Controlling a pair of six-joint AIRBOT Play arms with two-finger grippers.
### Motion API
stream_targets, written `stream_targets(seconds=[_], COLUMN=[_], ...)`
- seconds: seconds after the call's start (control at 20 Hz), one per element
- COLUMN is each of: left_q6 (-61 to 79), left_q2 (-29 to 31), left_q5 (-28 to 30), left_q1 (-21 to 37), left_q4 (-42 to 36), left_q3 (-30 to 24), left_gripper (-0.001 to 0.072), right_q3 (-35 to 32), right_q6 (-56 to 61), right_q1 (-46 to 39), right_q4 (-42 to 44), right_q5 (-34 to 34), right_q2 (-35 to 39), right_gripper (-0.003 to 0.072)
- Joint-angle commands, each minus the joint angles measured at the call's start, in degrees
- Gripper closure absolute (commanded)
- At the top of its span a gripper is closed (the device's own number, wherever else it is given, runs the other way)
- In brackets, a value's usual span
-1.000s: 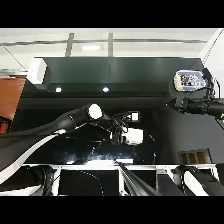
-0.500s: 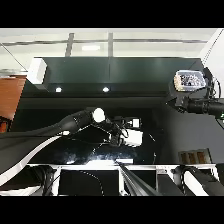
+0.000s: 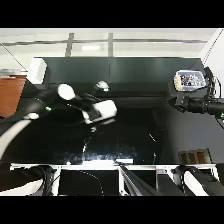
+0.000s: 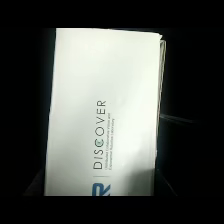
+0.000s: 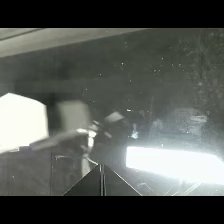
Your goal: Fold the box and place the chain.
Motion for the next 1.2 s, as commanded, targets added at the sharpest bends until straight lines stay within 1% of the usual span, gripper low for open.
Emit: stream_targets(seconds=[0.0,0.05,0.1,0.15,0.2,0.3,0.4,0.5,0.6,0.7,0.8,0.85,0.9,0.95,1.05,1.15], left_q6=[-9.42,-12.44,-15.72,-18.16,-19.34,-19.43,-19.39,-18.53,-15.28,-13.99,-13.99,-14.01,-14.03,-14.03,-14.29,-14.47], left_q2=[2.84,2.93,2.89,2.89,2.84,2.47,1.55,-0.44,-4.00,-8.28,-11.93,-13.00,-13.60,-13.62,-12.28,-9.40], left_q5=[-8.07,-7.85,-6.45,-4.50,-2.40,1.66,6.73,10.49,10.80,10.86,12.20,12.50,13.22,13.68,12.63,8.90], left_q1=[19.89,26.12,31.56,36.81,41.31,47.47,50.51,51.30,51.25,50.95,49.83,49.00,48.09,47.12,46.01,45.70], left_q4=[4.59,4.63,4.55,4.59,4.61,4.66,4.68,4.66,4.66,4.48,4.42,4.44,4.48,4.85,8.31,9.88], left_q3=[0.02,0.04,0.04,0.04,0.04,0.04,0.22,1.66,5.03,9.62,11.89,12.13,12.13,12.22,14.14,17.75], left_gripper=[0.0376,0.0365,0.0297,0.0280,0.0281,0.0281,0.0281,0.0282,0.0281,0.0281,0.0267,0.0101,-0.0011,-0.0011,-0.0011,-0.0011], right_q3=[-0.04,-0.04,-0.04,-0.04,-0.04,-0.04,-0.04,-0.04,-0.04,-0.04,-0.04,-0.04,-0.04,-0.04,-0.04,-0.04], right_q6=[0.02,0.02,0.02,0.04,0.04,0.04,0.04,0.04,0.04,0.04,0.04,0.04,0.04,0.04,0.07,0.04], right_q1=[0.00,0.00,0.00,0.00,0.00,0.00,0.00,0.00,0.00,0.00,0.00,0.00,0.00,0.00,0.00,0.00], right_q4=[0.00,0.00,0.00,0.00,0.00,0.02,0.02,0.02,-0.02,-0.04,-0.33,-0.39,-0.46,-0.44,-0.42,-0.42], right_q5=[-0.22,-0.22,-0.24,-0.31,-0.42,-0.44,-0.44,-0.44,-0.87,-1.81,-3.65,-4.28,-4.74,-5.09,-4.81,-3.58], right_q2=[0.00,0.00,0.00,0.00,0.00,0.00,0.00,0.00,0.00,0.00,-0.02,-0.02,-0.02,-0.02,-0.02,-0.02], right_gripper=[0.0656,0.0656,0.0655,0.0656,0.0655,0.0656,0.0655,0.0655,0.0655,0.0654,0.0654,0.0654,0.0654,0.0654,0.0654,0.0654])
